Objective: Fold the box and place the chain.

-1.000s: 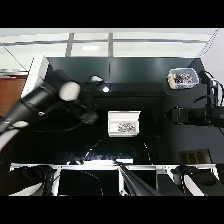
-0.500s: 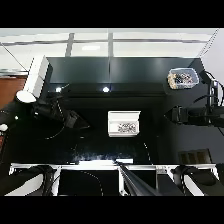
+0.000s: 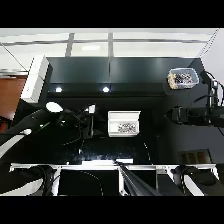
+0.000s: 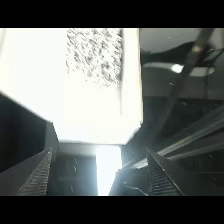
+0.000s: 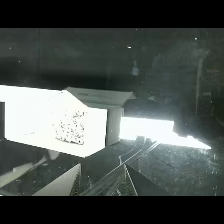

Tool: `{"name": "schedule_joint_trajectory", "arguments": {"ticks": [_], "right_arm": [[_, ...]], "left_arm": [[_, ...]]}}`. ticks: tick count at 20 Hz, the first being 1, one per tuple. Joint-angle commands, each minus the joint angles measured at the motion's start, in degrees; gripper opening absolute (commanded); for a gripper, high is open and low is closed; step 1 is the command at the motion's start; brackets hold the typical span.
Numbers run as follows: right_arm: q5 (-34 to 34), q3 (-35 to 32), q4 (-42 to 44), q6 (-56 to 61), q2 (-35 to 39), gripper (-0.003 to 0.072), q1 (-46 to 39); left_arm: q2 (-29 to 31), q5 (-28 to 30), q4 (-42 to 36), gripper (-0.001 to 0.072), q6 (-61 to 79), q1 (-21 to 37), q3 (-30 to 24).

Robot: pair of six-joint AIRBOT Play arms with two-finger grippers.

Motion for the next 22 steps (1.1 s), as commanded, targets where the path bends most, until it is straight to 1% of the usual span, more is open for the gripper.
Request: {"name": "schedule_joint_trajectory", "arguments": {"ticks": [1, 6, 9, 13, 15, 18, 20, 21, 22], "right_arm": [[1.01, -0.04, 0.11, 0.31, -0.04, 0.0339, -0.04], [1.01, -0.04, 0.09, 0.28, -0.09, 0.0338, -0.04], [1.01, -0.04, 0.09, 0.26, -0.09, 0.0338, -0.04], [0.70, -0.04, 0.09, 0.24, -0.09, 0.0338, -0.04], [0.72, -0.04, 0.09, 0.24, -0.09, 0.0339, -0.04], [0.66, -0.04, -0.92, 0.20, -0.15, 0.0338, -0.04], [0.68, -0.04, -3.50, 0.20, -0.15, 0.0338, -0.04], [0.52, -0.04, -4.46, -0.13, -0.15, 0.0344, -0.02], [0.04, -0.04, -5.07, -1.01, -0.15, 0.0614, -0.02]], "left_arm": [[-3.65, 0.42, -1.36, 0.0712, 3.58, -2.47, 2.75], [-3.74, 0.31, -0.15, 0.0712, 3.56, -2.97, 2.91], [-3.85, 3.32, 0.02, 0.0712, 0.92, -3.96, 3.13], [-4.11, 6.60, 3.96, 0.0712, -2.36, -6.71, 3.58], [-4.11, 8.83, 4.00, 0.0711, -4.17, -7.15, 3.63], [-4.24, 8.81, 4.09, 0.0709, -4.44, -7.15, 3.76], [-4.24, 8.79, 4.11, 0.0675, -4.44, -7.15, 3.76], [-4.24, 8.72, 4.11, 0.0572, -4.44, -7.15, 3.76], [-4.24, 8.72, 4.15, 0.0491, -4.44, -7.19, 3.76]]}}
